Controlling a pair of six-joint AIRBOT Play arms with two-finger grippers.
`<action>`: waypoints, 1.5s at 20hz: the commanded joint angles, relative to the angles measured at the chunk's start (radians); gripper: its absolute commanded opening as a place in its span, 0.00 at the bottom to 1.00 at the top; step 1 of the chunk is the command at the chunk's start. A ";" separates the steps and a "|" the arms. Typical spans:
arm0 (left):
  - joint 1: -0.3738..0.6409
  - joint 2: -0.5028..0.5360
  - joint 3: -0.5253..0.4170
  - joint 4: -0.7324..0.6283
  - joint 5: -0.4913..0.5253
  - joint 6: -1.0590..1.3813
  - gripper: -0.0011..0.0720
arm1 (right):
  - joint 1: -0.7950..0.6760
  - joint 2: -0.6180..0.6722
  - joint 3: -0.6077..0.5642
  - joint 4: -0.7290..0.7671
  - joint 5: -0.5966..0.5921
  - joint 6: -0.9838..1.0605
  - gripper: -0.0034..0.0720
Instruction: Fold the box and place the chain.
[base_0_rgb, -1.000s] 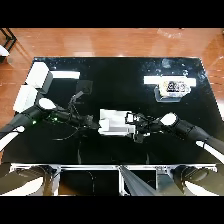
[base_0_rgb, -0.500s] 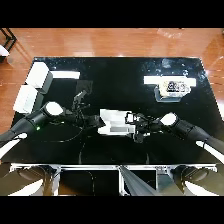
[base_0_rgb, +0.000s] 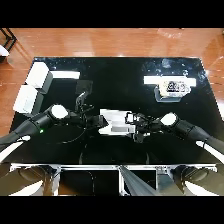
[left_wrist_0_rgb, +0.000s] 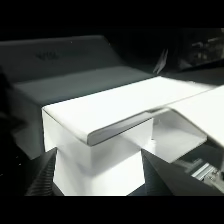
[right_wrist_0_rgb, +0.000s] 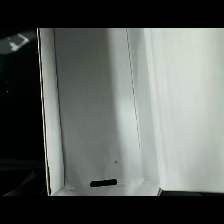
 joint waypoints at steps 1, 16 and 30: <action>-0.032 -0.005 0.001 0.003 0.034 -0.041 0.89 | 0.001 -0.001 0.000 0.000 0.000 0.000 0.51; -0.050 -0.041 0.001 0.074 0.051 -0.142 0.89 | 0.001 -0.001 0.000 0.000 0.001 0.000 0.51; -0.048 -0.049 0.001 0.070 0.078 -0.150 0.89 | 0.001 -0.001 0.000 0.000 0.001 0.000 0.51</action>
